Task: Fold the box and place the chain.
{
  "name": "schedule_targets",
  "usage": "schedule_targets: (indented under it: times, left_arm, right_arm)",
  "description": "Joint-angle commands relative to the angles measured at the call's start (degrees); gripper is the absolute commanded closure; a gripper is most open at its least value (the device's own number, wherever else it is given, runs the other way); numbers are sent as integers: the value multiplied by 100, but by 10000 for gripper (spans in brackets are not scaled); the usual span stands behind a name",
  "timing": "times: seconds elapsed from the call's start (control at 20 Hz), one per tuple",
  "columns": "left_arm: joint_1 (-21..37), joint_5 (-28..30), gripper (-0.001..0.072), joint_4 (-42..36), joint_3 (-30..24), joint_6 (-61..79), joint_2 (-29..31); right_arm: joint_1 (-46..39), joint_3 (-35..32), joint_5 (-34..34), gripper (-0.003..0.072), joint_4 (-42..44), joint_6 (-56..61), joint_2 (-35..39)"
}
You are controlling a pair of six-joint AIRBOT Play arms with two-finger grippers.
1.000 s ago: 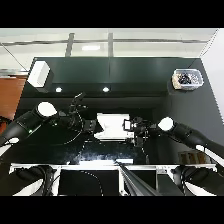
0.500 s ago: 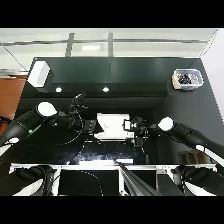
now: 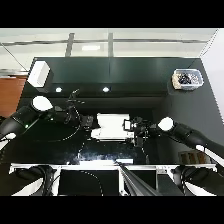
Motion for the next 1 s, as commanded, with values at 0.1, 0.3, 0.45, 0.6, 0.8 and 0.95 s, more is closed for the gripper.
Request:
schedule_targets:
  times: [0.1, 0.3, 0.45, 0.6, 0.8, 0.95]
  left_arm:
    - [-20, -17, 358, 236, 26, 20, -103]
    - [-24, 42, 490, 236, 26, 20, -103]
    - [-26, 94, 681, 343, 26, 20, -103]
    - [-46, 87, 682, 713, 26, -24, -103]
    - [-37, 76, 682, 1187, 31, -142, -98]
    - [111, 72, 682, 1904, 111, -667, -9]
  right_arm:
    - [2, 0, 2, 513, 2, 2, 4]
    - [2, 0, 0, 513, 2, 2, 4]
    - [2, 0, 0, 513, 2, 2, 4]
    - [2, 0, 0, 513, 2, 2, 4]
    - [2, 0, 0, 513, 2, 2, 4]
    - [2, 0, 0, 513, 2, 2, 4]
